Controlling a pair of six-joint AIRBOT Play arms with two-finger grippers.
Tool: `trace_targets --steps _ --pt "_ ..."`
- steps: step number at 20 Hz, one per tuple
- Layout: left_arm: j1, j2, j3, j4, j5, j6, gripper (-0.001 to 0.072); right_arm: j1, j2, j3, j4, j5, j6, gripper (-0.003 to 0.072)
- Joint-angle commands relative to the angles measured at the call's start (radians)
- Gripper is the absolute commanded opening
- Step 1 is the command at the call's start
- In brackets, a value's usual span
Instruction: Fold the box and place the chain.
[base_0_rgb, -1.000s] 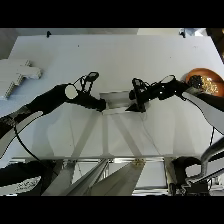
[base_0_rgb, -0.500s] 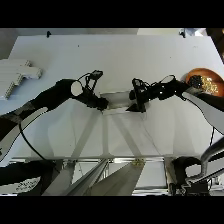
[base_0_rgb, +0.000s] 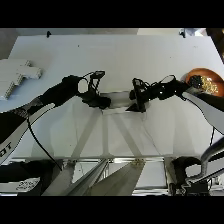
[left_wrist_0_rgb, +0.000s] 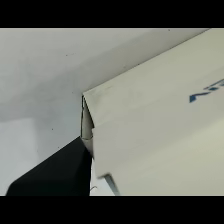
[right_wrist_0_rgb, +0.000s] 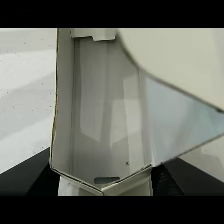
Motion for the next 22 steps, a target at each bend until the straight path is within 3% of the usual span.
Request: trace_targets --steps 1,5,7,10,15,16,20,22 --pt "-0.006 -0.01 0.005 0.078 -0.072 -0.059 0.0274 0.0 0.0 0.001 -0.002 0.0 0.0 0.05" --pt "-0.013 -0.018 0.005 0.098 -0.091 -0.141 0.0273 0.0 0.0 0.001 -0.002 0.0 0.0 0.05" --pt "-0.02 -0.018 0.007 0.096 -0.09 -0.148 0.0212 0.0 0.0 0.001 -0.002 0.0 0.0 0.05" --pt "-0.029 -0.018 0.018 0.092 -0.08 -0.188 0.0212 0.0 0.0 0.001 -0.002 0.0 0.0 0.05" --pt "-0.045 -0.048 0.101 0.089 -0.113 -0.26 0.02 0.0 0.0 0.001 -0.002 0.0 0.0 0.05" --pt "-0.052 -0.054 0.108 0.089 -0.122 -0.262 0.0139 0.0 0.0 0.001 -0.002 0.0 0.0 0.05" --pt "-0.076 -0.084 0.109 0.088 -0.154 -0.375 0.0133 0.0 0.0 0.001 -0.002 0.0 0.0 0.05" --pt "-0.082 -0.086 0.109 0.092 -0.129 -0.376 0.0007 0.0 0.0 0.001 -0.002 0.0 0.0 0.05"
